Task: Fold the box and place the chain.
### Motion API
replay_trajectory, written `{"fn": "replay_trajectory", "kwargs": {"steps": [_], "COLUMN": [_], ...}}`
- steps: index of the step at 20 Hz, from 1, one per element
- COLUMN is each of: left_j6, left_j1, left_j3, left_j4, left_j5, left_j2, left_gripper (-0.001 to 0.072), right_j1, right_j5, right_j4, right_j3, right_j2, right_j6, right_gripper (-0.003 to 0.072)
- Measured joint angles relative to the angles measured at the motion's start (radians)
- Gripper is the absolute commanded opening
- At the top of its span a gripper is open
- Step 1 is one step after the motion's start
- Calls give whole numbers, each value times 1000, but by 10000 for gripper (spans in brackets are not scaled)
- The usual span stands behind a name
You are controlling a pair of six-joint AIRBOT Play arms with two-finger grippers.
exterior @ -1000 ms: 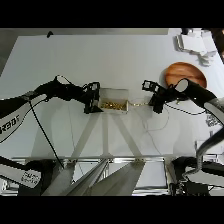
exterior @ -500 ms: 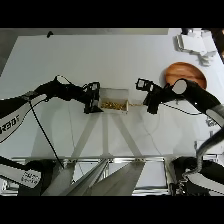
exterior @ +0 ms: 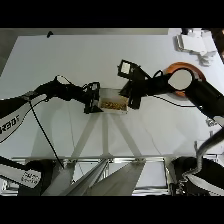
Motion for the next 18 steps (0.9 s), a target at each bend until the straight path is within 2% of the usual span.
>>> {"fn": "replay_trajectory", "kwargs": {"steps": [8,18], "left_j6": [0,0], "left_j1": [0,0], "left_j3": [0,0], "left_j4": [0,0], "left_j5": [0,0], "left_j2": [0,0], "left_gripper": [158,158], "right_j1": [88,100], "right_j5": [-40,-97], "right_j4": [72,98], "right_j3": [174,296], "right_j2": [-95,-116], "right_j6": [44,50], "right_gripper": [8,8]}}
